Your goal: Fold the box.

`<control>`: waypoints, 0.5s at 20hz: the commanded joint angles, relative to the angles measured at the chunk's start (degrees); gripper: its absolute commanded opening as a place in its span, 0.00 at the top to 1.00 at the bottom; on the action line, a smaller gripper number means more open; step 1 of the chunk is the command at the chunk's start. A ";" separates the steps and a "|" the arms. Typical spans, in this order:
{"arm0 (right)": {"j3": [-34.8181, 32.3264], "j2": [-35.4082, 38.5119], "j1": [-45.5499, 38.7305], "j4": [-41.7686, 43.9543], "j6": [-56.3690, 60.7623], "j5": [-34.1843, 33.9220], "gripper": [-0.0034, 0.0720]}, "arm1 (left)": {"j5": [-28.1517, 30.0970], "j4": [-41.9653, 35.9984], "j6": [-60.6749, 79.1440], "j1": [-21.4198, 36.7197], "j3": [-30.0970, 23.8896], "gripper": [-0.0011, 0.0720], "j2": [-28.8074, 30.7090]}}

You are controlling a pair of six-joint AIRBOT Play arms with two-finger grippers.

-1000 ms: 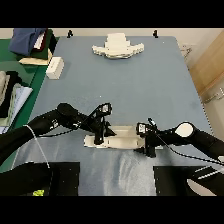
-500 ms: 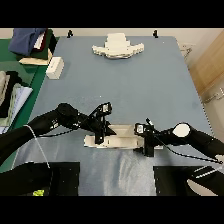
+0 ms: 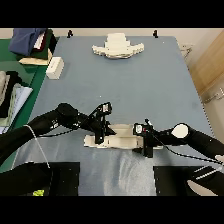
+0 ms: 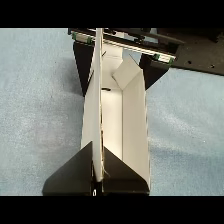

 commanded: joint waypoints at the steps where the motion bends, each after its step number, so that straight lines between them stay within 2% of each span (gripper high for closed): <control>1: -0.02 1.22 0.07 -0.74 1.60 -0.17 0.00 | -0.07 0.04 -0.07 0.07 0.04 0.96 -0.02; 10: 0.02 4.09 0.07 -2.05 2.86 -0.20 0.00 | -0.04 0.04 -0.04 0.07 0.04 0.96 -0.02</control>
